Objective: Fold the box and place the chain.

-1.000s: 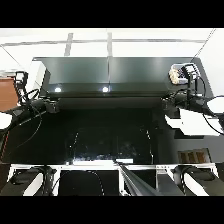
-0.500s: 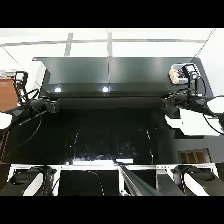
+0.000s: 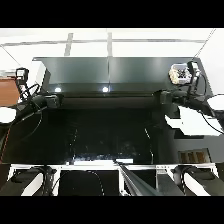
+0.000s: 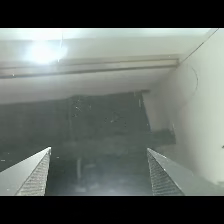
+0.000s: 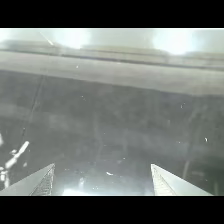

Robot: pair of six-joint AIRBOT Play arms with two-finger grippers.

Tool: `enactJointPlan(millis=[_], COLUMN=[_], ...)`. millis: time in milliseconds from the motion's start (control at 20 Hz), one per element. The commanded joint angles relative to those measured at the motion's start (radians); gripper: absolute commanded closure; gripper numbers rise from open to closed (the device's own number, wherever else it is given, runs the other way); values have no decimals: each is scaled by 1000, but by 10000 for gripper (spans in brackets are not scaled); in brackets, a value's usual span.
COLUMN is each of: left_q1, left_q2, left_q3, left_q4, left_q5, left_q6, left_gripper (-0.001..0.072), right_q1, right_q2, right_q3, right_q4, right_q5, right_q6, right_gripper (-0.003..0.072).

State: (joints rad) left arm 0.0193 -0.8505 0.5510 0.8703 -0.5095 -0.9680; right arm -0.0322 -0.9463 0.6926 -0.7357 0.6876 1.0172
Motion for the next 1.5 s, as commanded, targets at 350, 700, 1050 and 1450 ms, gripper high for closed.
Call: enactJointPlan(millis=[350, 700, 1050, 1450], left_q1=[-3, -1, 2, 2], left_q2=[-149, -280, -279, -279], left_q3=[86, 242, 249, 249], left_q4=[264, 296, 296, 296], left_q5=[-157, -364, -364, -375], left_q6=[-494, -505, -562, -562], left_gripper=[-3, -2, 22, 21], right_q1=[-988, -1110, -1019, -980], right_q2=[-317, -631, -742, -728], right_q3=[391, 653, 672, 672], right_q4=[-429, -356, -339, -414], right_q5=[318, 614, 681, 776], right_q6=[310, -84, -249, -209], right_gripper=[-24, -23, -22, 672])
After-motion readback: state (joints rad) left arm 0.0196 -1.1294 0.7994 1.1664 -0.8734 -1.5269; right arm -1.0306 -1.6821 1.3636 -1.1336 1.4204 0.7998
